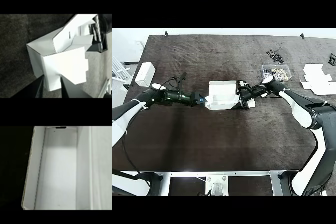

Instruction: Fold the box and place the chain.

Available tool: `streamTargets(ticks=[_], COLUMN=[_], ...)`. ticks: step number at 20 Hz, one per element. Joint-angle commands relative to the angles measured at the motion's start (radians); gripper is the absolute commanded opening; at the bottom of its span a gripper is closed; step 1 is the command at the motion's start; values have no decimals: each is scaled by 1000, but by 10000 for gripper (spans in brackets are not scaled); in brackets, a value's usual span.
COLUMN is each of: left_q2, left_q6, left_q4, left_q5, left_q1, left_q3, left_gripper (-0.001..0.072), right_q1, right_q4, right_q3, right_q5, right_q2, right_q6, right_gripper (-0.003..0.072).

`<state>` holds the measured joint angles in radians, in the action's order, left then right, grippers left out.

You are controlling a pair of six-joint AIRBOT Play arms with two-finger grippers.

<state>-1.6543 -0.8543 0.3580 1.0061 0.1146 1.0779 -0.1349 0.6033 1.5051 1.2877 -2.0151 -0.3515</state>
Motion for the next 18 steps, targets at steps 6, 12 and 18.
streamTargets(ticks=[6,12,18], left_q2=[1,1,1], left_q6=[-36,-117,-177], left_q4=[-34,-45,-16], left_q5=[18,-1,-64], left_q1=[9,33,56], left_q3=[1,2,26], left_gripper=[258,257,256], right_q1=[1,1,1], right_q4=[0,0,0], right_q3=[0,0,0], right_q5=[0,0,0], right_q2=[0,0,0], right_q6=[0,0,0], right_gripper=[555,555,555])
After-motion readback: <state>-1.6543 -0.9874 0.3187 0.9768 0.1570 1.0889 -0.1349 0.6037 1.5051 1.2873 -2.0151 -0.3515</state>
